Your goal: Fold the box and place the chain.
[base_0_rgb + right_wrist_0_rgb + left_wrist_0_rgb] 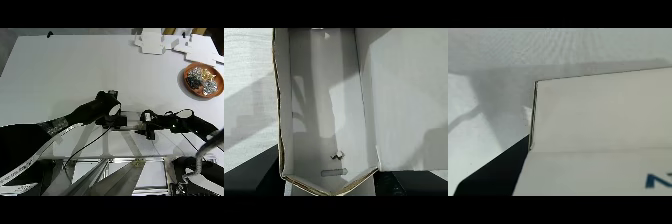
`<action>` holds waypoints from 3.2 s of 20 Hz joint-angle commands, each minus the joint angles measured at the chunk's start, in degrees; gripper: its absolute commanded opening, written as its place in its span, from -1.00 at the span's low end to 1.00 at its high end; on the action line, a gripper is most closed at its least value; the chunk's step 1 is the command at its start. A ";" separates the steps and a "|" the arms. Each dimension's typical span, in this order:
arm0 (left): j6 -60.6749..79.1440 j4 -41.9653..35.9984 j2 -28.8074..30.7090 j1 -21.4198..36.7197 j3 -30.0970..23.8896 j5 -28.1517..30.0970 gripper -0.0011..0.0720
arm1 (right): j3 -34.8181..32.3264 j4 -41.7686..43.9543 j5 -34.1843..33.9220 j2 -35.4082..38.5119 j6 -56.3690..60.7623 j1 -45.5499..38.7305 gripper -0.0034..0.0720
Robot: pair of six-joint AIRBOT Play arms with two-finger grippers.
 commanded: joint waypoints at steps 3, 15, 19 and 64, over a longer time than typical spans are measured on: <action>-3.48 -0.35 -1.62 -0.20 0.96 -1.75 -0.25 | 0.04 0.04 0.00 0.02 0.02 0.04 0.18; -4.26 -0.66 -1.68 0.83 0.96 -1.99 -0.38 | 0.04 0.04 0.00 0.02 0.02 0.04 0.18; -4.22 -2.12 -1.60 2.05 0.96 -2.10 -0.45 | 0.04 0.04 0.00 0.02 0.02 0.04 0.18; 127.80 -34.64 37.86 27.43 -36.59 23.45 0.61 | 0.04 0.04 0.02 0.02 0.02 0.04 0.18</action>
